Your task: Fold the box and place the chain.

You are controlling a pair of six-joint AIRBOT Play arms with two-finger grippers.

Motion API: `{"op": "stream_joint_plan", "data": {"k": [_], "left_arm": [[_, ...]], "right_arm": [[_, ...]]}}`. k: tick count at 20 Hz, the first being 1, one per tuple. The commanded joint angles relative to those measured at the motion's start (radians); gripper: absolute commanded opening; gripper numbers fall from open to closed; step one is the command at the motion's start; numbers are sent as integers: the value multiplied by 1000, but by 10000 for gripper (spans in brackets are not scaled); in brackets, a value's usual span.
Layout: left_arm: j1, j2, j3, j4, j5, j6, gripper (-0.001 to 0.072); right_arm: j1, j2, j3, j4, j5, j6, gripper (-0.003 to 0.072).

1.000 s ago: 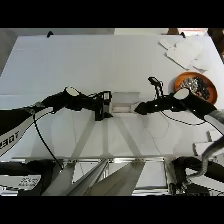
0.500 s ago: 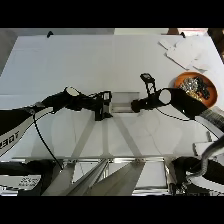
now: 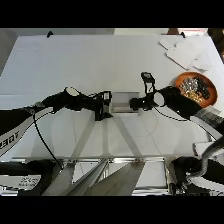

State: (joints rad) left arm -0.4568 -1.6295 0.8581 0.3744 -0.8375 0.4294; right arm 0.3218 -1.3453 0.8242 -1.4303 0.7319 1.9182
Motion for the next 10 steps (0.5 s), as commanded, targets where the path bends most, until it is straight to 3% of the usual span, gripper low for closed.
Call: {"op": "stream_joint_plan", "data": {"k": [1,5,6,10], "left_arm": [[0,0,1,0,0,0,156],[0,0,1,0,0,0,156],[0,0,1,0,0,0,156],[0,0,1,0,0,0,156]], "right_arm": [[6,-29,2,-45,15,102,450],[53,-32,2,-217,14,259,442],[64,-32,2,-244,11,285,376],[93,-33,2,-248,1,312,370]]}}
